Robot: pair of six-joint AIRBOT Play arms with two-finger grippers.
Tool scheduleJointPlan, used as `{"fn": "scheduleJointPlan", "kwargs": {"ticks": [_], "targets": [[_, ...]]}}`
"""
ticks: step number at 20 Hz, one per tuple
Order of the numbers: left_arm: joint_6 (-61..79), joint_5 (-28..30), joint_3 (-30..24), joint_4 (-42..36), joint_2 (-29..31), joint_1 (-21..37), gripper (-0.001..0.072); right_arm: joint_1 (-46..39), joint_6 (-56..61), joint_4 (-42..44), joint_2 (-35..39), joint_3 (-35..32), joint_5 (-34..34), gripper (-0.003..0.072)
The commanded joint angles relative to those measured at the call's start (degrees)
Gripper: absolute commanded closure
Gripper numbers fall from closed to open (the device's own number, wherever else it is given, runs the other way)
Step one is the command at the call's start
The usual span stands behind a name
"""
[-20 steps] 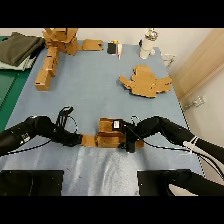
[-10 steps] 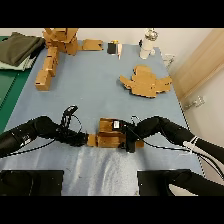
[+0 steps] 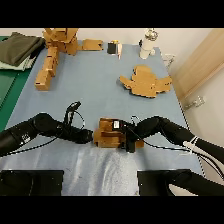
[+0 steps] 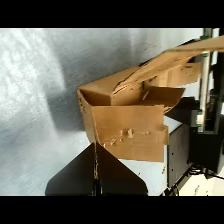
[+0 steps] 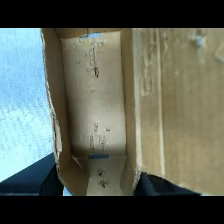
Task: Fold the box.
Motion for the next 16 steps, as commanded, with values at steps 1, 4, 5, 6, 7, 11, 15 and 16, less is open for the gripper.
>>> {"fn": "scheduleJointPlan", "kwargs": {"ticks": [1,4,5,6,7,11,15,16], "targets": [[-0.2,1.2,1.5,0.4,-0.2,-0.7,0.0701,0.0,0.0,0.0,0.0,0.0,0.0,0.0165],[0.2,1.2,1.5,0.7,-1.4,-1.0,0.07,0.0,0.0,0.0,0.0,0.0,0.0,0.0165],[0.5,1.1,1.5,0.9,-1.4,-1.0,0.0699,0.0,0.0,0.0,0.0,0.0,0.0,0.0165],[0.6,1.3,1.5,1.4,-1.4,-1.0,0.0699,0.0,0.0,0.0,0.0,0.0,0.0,0.0165],[0.8,1.4,1.5,1.8,-1.4,-0.9,0.0698,0.0,0.0,0.0,0.0,0.0,0.0,0.0165],[1.1,1.4,1.5,2.0,-1.4,-1.0,0.0446,0.0,0.0,0.0,0.0,0.0,0.0,0.0165],[1.1,1.3,1.5,1.7,-1.4,-1.0,0.0444,0.0,0.0,0.0,0.0,0.0,0.0,0.0165],[1.1,1.3,1.6,1.2,-1.4,-1.0,0.0444,0.0,0.0,0.0,0.0,0.0,0.0,0.0165]]}}
